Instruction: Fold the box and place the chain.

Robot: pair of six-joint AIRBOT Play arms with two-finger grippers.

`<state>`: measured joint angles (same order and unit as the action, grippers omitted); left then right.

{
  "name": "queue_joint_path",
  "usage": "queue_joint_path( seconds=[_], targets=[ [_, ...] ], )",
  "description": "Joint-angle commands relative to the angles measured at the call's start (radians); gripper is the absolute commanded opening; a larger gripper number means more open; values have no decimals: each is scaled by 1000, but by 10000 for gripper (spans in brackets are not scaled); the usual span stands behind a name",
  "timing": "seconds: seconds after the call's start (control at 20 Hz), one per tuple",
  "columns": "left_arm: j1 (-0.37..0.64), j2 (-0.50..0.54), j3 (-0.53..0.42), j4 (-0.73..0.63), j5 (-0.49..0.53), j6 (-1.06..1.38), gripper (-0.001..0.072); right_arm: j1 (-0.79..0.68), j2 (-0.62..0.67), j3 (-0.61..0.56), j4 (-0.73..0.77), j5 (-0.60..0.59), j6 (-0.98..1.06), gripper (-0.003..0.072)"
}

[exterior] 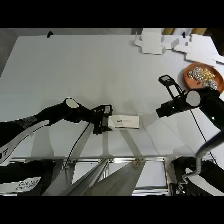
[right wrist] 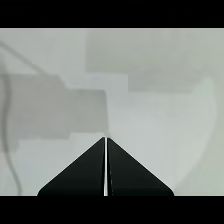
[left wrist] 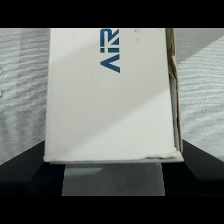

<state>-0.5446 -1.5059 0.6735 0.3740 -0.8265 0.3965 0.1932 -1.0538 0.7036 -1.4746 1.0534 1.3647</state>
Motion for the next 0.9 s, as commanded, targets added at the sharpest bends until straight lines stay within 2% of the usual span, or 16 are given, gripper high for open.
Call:
queue_joint_path(
  seconds=[0.0, 0.4, 0.6, 0.75, 0.85],
  targets=[
    [0, 0, 0, 0, 0, 0, 133, -48, -22, -6, -13, 96, 26, 23],
    [0, 0, 0, 0, -4, 0, 133, -48, -22, -6, -13, 113, 26, 23],
    [1, 15, 0, 1, -81, -1, 133, -48, -22, -6, -13, 113, 26, 23],
    [10, 109, 0, 21, -89, -124, 133, -48, -22, -6, -13, 113, 26, 23],
    [39, 217, 0, 95, -85, -253, 137, -48, -22, -6, -13, 113, 26, 23]
  ],
)
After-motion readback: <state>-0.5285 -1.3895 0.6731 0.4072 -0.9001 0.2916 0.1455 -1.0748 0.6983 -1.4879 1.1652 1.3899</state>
